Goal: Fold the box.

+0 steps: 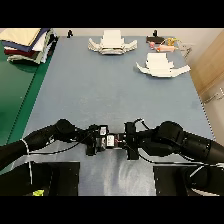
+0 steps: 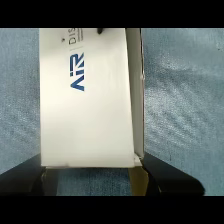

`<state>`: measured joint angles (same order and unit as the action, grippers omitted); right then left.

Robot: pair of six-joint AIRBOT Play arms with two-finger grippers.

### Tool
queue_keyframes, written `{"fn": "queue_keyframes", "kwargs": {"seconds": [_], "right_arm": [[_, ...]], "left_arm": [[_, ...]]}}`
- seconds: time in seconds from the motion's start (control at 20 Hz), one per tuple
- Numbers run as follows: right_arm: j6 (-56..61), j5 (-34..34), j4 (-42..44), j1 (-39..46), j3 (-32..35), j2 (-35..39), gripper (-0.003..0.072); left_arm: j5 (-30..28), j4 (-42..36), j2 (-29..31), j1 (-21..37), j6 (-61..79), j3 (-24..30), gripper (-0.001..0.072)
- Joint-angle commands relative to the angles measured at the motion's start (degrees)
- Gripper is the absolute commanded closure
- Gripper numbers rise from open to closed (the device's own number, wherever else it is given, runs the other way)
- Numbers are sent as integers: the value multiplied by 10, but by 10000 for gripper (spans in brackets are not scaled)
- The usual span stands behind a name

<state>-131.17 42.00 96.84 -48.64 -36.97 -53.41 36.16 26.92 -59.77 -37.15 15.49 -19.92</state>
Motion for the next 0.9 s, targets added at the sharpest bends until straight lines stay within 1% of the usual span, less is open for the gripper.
{"fn": "queue_keyframes", "kwargs": {"seconds": [0.0, 0.05, 0.1, 0.15, 0.35, 0.4, 0.45, 0.6, 0.65, 0.7, 0.75, 0.8, 0.85], "right_arm": [[13, 10, 1, 0, 0, -2, 632], [13, 13, 4, 0, 0, -2, 572], [13, 17, 6, 0, 0, -2, 480], [13, 22, 7, 0, 0, -1, 444], [13, 36, 7, 0, 0, 4, 433], [17, 36, 8, 0, 0, 9, 306], [33, 35, 7, 0, 0, 16, 279], [118, 30, 12, 8, -3, 47, 282], [147, 25, 17, 12, -3, 55, 359], [185, 12, 23, 16, 0, 61, 558], [226, -16, 39, 22, 9, 64, 640], [252, -53, 69, 26, 25, 65, 682], [271, -98, 105, 26, 46, 66, 682]], "left_arm": [[0, 1, 0, 0, 1, 0, 514], [0, 1, 0, 0, 1, 0, 514], [0, 1, 0, 0, 1, 0, 514], [0, 1, 0, 0, 1, 0, 514], [0, 1, 0, 0, 1, 0, 514], [-1, 1, 0, 0, 1, 0, 514], [0, 1, 0, 0, 1, 0, 514], [0, 1, 0, 0, 1, 0, 514], [0, 1, 0, 0, 1, 0, 514], [-1, 1, 0, 0, 1, 0, 514], [0, 1, 0, 0, 1, 0, 514], [0, 1, 0, 0, 1, 0, 514], [-1, 1, 0, 0, 1, 0, 514]]}}
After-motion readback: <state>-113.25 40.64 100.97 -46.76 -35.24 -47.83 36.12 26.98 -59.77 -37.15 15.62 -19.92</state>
